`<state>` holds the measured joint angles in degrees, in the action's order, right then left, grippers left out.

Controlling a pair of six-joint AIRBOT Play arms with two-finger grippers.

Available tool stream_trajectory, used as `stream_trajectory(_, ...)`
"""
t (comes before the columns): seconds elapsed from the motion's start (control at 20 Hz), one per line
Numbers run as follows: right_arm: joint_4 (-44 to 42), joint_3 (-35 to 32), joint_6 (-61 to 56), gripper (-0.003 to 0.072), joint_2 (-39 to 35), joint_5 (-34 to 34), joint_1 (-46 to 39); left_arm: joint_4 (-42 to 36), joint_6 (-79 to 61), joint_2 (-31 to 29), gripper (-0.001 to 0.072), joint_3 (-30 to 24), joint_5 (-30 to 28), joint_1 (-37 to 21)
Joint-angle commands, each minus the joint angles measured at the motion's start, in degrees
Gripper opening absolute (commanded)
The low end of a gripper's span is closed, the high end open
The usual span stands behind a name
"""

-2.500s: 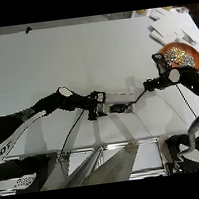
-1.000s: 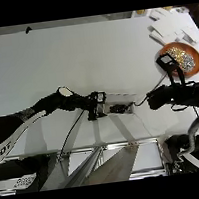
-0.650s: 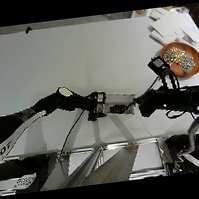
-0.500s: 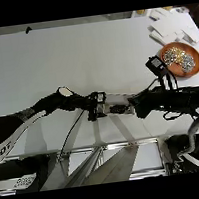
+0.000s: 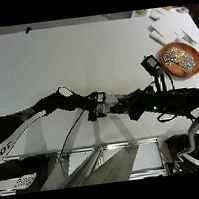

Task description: Fold the box and place the chain.

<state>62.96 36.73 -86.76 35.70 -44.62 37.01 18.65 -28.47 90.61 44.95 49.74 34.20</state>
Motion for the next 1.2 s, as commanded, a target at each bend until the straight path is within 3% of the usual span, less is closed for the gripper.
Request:
stream_trajectory(0.0, -0.2, -0.1, 0.0, 0.0017, 0.4, 1.6, 1.2, 0.0, 0.0, 0.0, 0.0038, 0.0, 0.0, 0.0)
stream_trajectory(0.4, 3.3, -3.1, 0.0, 0.0018, 8.0, 2.1, 1.2, 0.0, 0.0, 0.0, 0.0038, 0.0, 0.0, 0.0)
stream_trajectory(0.45, 3.3, -3.2, 0.0, 0.0050, 9.0, 1.7, 1.2, 0.0, 0.0, 0.0, 0.0038, 0.0, 0.0, 0.0)
stream_trajectory(0.55, 3.3, -3.1, 0.8, 0.0311, 9.7, 2.1, 1.2, 0.0, 0.0, 0.0, 0.0038, 0.0, 0.0, 0.0)
stream_trajectory(0.6, 3.3, -2.6, 2.1, 0.0331, 9.2, 2.4, 1.0, 0.0, 0.0, 0.0, 0.0038, 0.1, 0.0, 0.0)
stream_trajectory(0.7, 3.6, 0.6, 3.1, 0.0305, 8.3, 1.5, -1.0, 0.0, 0.0, 0.0, 0.0038, 0.0, 0.0, 0.0)
stream_trajectory(0.75, 4.7, 3.3, 3.1, 0.0238, 8.2, 0.4, -3.1, 0.0, 0.0, 0.0, 0.0038, 0.0, 0.0, 0.0)
stream_trajectory(0.85, 7.7, 7.5, 3.1, 0.0033, 8.2, -0.3, -8.9, 0.0, 0.0, 0.0, 0.0038, 0.1, 0.0, 0.0)
stream_trajectory(0.95, 10.6, 8.2, 3.3, 0.0017, 8.4, 0.5, -16.0, 0.0, 0.0, 0.0, 0.0038, 0.0, 0.0, 0.0)
stream_trajectory(1.15, 17.7, 7.8, 3.1, 0.0017, 15.3, -5.6, -28.2, 0.0, 0.0, 0.0, 0.0038, 0.1, 0.0, 0.0)
